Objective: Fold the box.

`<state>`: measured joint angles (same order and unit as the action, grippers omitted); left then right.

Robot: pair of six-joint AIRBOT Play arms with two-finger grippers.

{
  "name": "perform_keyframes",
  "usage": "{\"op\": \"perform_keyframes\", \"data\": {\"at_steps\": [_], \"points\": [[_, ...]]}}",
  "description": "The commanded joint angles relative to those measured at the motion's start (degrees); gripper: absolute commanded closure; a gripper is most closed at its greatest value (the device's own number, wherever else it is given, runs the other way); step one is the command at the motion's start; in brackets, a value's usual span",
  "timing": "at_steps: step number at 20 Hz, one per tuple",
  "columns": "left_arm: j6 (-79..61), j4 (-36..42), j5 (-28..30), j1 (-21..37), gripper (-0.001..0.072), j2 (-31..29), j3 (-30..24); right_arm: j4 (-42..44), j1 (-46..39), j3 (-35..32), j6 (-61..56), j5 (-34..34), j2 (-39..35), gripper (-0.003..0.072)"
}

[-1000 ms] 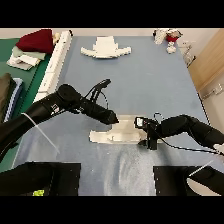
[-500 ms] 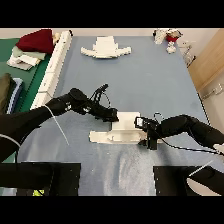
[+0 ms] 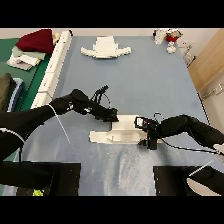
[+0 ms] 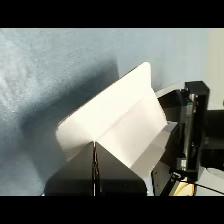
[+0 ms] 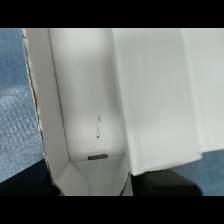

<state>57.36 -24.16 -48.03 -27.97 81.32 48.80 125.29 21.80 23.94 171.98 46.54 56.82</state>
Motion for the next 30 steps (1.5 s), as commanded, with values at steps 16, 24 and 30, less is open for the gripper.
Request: {"op": "perform_keyframes", "data": {"at_steps": [16,24,30], "points": [[-12.17,-32.48,-6.82,-8.31,0.0696,-37.81,-7.34,0.02,-0.02,-0.02,0.02,0.0,0.02,0.0118],[-37.51,-27.34,-2.64,-2.38,0.0012,-34.49,-14.84,-0.07,-0.02,-0.02,0.02,0.02,0.02,0.0118],[-54.82,-15.43,0.39,-4.59,0.0012,-24.28,-17.38,-0.13,-0.02,-0.02,0.02,0.0,0.02,0.0118]]}}
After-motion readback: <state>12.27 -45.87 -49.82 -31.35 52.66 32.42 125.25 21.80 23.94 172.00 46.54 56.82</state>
